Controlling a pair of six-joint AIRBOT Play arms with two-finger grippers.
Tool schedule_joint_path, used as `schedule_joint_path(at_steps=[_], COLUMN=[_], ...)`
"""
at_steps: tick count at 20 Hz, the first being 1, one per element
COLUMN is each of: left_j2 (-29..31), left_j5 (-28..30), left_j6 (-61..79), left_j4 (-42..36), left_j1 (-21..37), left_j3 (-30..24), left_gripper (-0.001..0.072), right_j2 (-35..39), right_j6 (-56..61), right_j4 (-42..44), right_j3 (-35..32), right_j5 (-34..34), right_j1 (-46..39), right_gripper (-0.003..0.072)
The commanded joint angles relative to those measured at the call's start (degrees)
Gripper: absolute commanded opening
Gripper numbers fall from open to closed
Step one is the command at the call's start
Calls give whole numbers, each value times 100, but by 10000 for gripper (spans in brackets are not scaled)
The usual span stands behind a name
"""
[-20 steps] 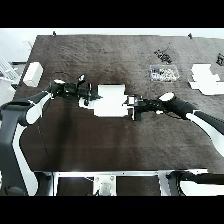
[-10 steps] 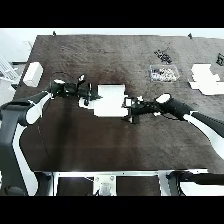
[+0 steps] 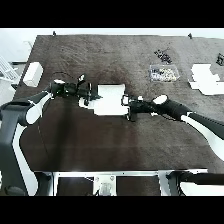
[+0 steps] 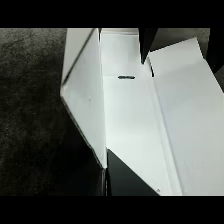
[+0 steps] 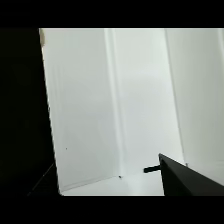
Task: Fold the box and place the chain.
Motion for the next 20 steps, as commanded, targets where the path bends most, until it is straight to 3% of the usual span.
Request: schedule_joint_path(at_steps=[1,20], left_j2=[-4,-4], left_j5=[-4,-4], left_j6=[0,0], left_j4=[4,4], left_j1=[4,4], left_j3=[-2,-2], left_gripper=[22,22], right_j2=[293,149], right_j6=[74,70], right_j4=[273,444], right_j3=[4,260], right_j5=[-212,-140], right_j1=[-15,-476], right_gripper=[709,710])
